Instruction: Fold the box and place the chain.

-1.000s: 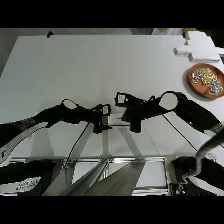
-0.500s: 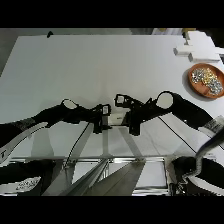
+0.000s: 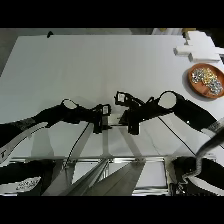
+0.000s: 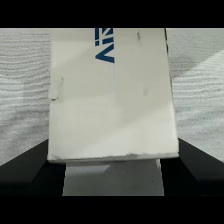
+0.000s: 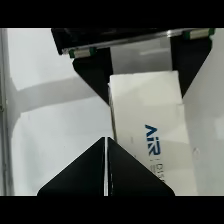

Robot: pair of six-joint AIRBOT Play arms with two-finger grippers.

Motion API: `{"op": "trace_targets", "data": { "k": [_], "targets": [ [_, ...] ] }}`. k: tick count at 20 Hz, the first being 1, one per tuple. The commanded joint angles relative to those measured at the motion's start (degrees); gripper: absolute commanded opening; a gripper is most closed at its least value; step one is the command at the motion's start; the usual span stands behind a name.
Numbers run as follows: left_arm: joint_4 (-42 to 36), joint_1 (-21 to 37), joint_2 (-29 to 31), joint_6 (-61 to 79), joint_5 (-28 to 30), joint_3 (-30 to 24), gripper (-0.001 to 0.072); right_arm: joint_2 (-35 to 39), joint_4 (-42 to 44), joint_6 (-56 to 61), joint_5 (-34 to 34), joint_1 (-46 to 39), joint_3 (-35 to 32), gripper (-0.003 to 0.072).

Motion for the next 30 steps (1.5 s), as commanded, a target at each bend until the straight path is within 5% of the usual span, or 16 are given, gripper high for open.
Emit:
{"op": "trace_targets", "data": {
  "k": [1,22,30],
  "targets": [
    [0.0,0.0,0.0,0.0,0.0,0.0,0.0136,-0.1,-1.3,-0.3,-2.1,-0.9,0.0,0.0020],
    [0.0,0.0,0.0,0.0,0.0,0.0,0.0136,-5.8,-5.2,2.5,-0.3,0.8,-0.9,0.0020],
    [0.0,0.0,0.0,0.0,0.0,0.0,0.0136,7.8,-9.4,14.8,2.5,-6.3,-0.9,0.0020]
  ]
}}
